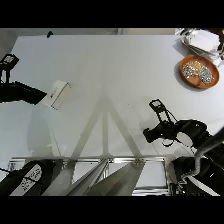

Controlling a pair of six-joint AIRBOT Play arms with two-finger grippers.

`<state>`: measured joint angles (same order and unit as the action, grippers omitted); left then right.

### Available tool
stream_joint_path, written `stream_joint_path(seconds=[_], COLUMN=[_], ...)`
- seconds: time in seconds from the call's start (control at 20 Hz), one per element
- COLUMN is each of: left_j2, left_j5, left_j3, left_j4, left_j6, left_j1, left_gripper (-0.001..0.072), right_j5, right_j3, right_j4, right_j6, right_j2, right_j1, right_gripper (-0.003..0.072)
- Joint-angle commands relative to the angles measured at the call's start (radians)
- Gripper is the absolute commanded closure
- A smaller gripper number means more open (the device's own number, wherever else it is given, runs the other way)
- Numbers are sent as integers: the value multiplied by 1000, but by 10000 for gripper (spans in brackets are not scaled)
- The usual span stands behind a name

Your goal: Fold the box and place the chain.

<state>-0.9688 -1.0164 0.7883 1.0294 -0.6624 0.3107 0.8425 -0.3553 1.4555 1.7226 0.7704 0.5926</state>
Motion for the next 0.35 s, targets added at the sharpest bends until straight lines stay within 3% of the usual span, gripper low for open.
stream_joint_path(seconds=[0.0, 0.3], left_j2=[-14, -51], left_j5=[18, 45], left_j3=[1, 1], left_j4=[-5, -53], left_j6=[0, 0], left_j1=[-1, -1], left_gripper=[11, 12], right_j5=[1, 2], right_j3=[0, 0], right_j4=[0, 0], right_j6=[0, 0], right_j2=[0, 0], right_j1=[0, 0], right_gripper=[1, 1])
